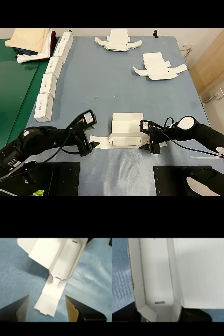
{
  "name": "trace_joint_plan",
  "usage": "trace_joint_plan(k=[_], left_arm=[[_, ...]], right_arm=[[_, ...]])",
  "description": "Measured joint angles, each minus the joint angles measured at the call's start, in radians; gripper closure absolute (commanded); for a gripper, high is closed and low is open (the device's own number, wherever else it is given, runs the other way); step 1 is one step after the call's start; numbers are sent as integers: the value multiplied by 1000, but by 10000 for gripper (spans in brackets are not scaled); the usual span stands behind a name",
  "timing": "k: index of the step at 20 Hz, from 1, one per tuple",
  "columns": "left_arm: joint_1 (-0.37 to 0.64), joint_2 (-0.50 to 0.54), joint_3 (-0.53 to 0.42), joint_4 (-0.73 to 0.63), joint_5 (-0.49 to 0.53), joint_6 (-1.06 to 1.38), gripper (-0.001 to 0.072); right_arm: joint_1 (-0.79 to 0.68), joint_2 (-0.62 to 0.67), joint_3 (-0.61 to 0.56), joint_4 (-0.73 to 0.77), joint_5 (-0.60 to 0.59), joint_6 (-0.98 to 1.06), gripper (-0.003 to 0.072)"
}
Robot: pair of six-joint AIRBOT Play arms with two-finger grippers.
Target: Fold the box.
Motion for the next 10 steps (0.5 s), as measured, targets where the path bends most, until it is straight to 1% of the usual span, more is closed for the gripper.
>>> trace_joint_plan(k=[2, 5, 8, 10], left_arm=[[16, -6, -63, -76, 46, 181, 16], [30, -67, -114, -225, 101, 410, 16], [35, -166, -127, -394, 140, 641, 17], [36, -240, -114, -500, 169, 768, 18]], right_arm=[[0, 0, 0, 0, 0, 0, 156], [0, 0, 0, -1, 0, 0, 156], [0, 0, 0, -1, 0, 0, 156], [0, 0, 0, -1, 0, 0, 156]])
